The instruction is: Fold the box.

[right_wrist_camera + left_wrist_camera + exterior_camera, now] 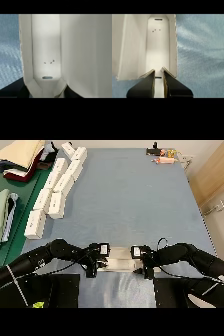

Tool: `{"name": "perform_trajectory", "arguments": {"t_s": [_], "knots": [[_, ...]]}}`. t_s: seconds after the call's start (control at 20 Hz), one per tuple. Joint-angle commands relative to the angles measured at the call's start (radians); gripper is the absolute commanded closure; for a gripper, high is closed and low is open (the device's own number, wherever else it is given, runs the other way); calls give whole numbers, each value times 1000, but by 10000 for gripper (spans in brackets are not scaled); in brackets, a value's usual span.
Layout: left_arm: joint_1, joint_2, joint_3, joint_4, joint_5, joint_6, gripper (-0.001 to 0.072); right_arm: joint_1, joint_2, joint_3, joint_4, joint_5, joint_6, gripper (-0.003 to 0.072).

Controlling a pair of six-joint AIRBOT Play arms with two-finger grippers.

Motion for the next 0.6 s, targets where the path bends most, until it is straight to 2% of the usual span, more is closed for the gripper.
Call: {"name": "perform_trajectory", "arguments": {"t_s": [0.0,0.1,0.15,0.45,0.5,0.55], "knots": [[-14,-27,1,-24,20,4,509,0,1,0,0,0,0,175],[-14,-32,1,-24,20,-8,185,0,0,0,0,0,0,175],[-14,-32,1,-24,19,-13,151,0,1,0,0,0,0,175],[-14,-32,1,-7,13,-65,153,0,0,0,0,0,0,176],[-14,-32,1,-4,13,-65,181,0,0,0,0,0,0,175],[-13,-32,1,-3,13,-65,287,0,1,0,0,0,0,176]]}}
